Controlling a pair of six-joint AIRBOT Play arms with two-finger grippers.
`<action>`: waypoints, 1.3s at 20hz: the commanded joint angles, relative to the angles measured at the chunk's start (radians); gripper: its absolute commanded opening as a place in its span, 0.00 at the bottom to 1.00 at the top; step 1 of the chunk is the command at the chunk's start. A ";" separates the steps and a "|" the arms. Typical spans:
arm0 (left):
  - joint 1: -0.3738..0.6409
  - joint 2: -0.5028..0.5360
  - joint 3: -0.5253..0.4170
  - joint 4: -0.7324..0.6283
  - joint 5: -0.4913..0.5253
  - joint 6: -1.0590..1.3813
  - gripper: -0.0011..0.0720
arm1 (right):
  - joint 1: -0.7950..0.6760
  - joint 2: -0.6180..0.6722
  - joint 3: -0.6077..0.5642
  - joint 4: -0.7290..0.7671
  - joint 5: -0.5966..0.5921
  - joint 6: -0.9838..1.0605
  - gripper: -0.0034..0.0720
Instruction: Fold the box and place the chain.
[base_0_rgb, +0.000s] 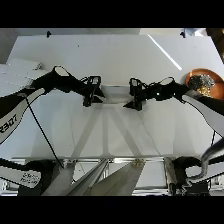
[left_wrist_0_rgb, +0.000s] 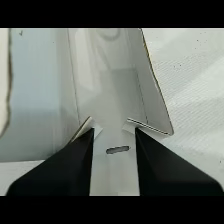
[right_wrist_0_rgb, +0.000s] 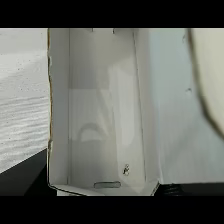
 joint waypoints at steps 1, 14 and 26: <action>-0.001 0.000 0.000 0.000 -0.007 -0.030 0.50 | 0.000 0.000 0.001 0.001 -0.001 0.002 0.74; 0.261 0.248 -0.105 0.027 -0.023 -0.050 0.03 | 0.000 0.000 0.001 0.001 -0.002 0.002 0.74; 0.301 0.280 -0.282 0.284 0.066 -0.932 0.03 | 0.000 0.000 0.001 0.001 -0.002 0.002 0.74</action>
